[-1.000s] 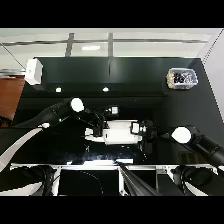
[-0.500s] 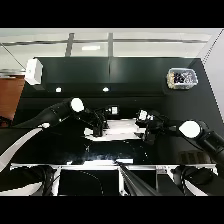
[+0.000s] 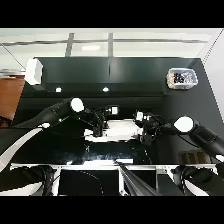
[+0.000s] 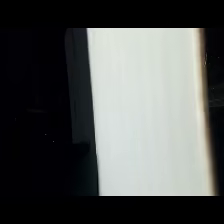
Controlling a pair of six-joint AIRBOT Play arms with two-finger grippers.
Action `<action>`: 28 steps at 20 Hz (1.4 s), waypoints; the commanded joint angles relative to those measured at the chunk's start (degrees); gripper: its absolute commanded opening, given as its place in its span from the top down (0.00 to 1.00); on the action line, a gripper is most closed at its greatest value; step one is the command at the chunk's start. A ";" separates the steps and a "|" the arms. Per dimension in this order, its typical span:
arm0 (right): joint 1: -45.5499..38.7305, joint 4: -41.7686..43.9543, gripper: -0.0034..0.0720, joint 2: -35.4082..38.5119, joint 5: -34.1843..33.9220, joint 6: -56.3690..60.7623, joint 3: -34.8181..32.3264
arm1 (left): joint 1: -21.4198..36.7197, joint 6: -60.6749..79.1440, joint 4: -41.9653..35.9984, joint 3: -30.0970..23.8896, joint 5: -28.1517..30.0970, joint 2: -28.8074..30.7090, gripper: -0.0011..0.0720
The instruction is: Fold the box and place the chain.
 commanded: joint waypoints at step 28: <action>0.09 5.03 0.03 -8.94 -3.65 -19.06 -3.69 | -0.02 0.02 -0.20 0.04 0.13 0.20 0.94</action>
